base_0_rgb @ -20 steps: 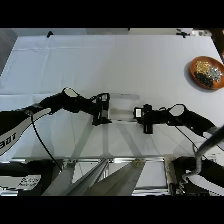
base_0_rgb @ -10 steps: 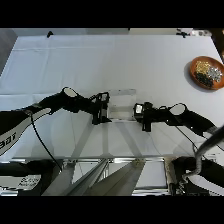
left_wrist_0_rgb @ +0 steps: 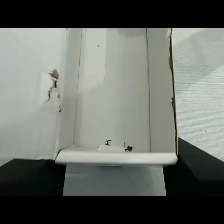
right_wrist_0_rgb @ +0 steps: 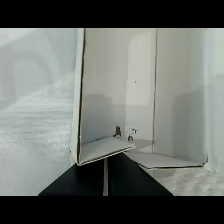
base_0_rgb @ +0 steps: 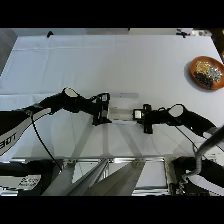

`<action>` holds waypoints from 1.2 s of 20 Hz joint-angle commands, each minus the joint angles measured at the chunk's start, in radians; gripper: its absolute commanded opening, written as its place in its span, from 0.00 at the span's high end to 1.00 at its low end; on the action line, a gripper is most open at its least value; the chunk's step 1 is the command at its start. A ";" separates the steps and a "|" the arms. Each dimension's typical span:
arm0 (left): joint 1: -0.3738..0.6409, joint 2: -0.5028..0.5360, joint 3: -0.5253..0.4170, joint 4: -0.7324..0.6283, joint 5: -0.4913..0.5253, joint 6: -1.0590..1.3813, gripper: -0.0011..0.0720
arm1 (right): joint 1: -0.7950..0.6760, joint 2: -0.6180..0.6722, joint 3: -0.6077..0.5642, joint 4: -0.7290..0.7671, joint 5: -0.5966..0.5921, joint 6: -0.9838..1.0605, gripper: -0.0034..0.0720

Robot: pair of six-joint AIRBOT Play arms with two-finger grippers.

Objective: Fold the box and place the chain.

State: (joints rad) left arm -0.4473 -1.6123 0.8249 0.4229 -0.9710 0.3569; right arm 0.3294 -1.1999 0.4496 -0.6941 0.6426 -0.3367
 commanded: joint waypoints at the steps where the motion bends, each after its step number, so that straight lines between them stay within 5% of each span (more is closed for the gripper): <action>1: 0.001 0.000 0.000 0.001 0.002 0.002 0.51 | 0.000 0.001 -0.001 -0.193 -0.017 0.083 0.93; 9: 0.001 0.000 0.000 0.001 0.002 0.002 0.51 | -0.001 0.001 -0.001 -0.279 -0.017 0.191 0.88; 19: 0.001 0.000 0.000 0.001 0.002 0.002 0.51 | -0.117 0.244 0.000 -0.277 0.317 0.191 0.91; 24: 0.001 0.000 0.000 0.001 0.002 0.001 0.51 | -0.122 0.271 0.000 -0.233 0.299 0.209 0.90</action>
State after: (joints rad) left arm -0.4458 -1.6119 0.8242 0.4255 -0.9737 0.3588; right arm 0.2146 -0.9512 0.4484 -0.9684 0.9352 -0.1341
